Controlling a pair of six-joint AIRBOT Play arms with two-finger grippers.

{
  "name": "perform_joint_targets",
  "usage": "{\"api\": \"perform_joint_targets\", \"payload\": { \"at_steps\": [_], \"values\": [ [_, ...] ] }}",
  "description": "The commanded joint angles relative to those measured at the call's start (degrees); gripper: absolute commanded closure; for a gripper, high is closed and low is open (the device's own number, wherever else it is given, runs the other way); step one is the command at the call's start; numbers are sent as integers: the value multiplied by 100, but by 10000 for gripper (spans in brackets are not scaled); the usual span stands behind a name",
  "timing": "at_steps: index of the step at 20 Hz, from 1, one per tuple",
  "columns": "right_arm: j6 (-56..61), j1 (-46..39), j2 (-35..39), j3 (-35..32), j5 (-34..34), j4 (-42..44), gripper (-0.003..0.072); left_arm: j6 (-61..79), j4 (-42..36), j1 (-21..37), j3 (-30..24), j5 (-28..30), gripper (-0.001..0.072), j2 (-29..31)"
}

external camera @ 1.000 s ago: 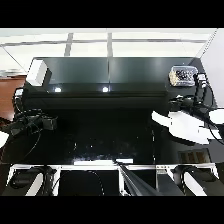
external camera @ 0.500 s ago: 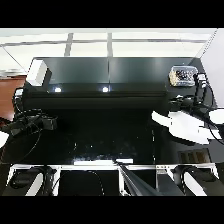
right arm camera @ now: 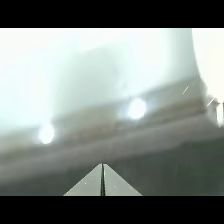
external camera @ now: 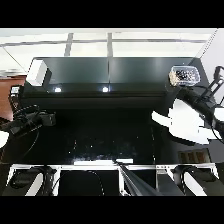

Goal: Fold the box and place the chain.

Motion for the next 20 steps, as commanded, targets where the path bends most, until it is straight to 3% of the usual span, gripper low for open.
{"api": "perform_joint_targets", "payload": {
  "at_steps": [1,2,3,4,6,8,11,13,14,16,20],
  "values": [
    [-4,0,2,0,-669,363,670,2,-2,-2,-20,382,677,-164],
    [-7,2,2,0,-629,363,481,2,-2,-2,-20,378,486,-247],
    [-83,2,0,0,-564,199,-22,2,-22,-7,-20,363,171,-328],
    [-118,-4,0,0,-323,-221,-27,0,-50,-7,-15,330,2,-402],
    [149,-160,0,17,457,-1279,-27,2,-146,-4,-13,271,2,-487],
    [1344,-723,0,210,1303,-2673,-24,2,-153,-4,-2,144,2,-481],
    [2490,-2264,-48,750,2643,-5254,-22,2,-149,-2,-2,-116,2,-479],
    [3257,-3556,-203,920,2874,-6205,-22,0,-155,-2,-4,-144,2,-479],
    [3560,-4210,-352,942,2922,-6013,-22,0,-188,-4,-4,-140,2,-483],
    [3071,-5416,-793,999,3307,-5038,-22,0,-192,-4,-4,-155,2,-485],
    [1609,-6581,-1803,1541,4301,-3821,-22,0,-192,-4,-4,-184,2,-485]
  ]
}}
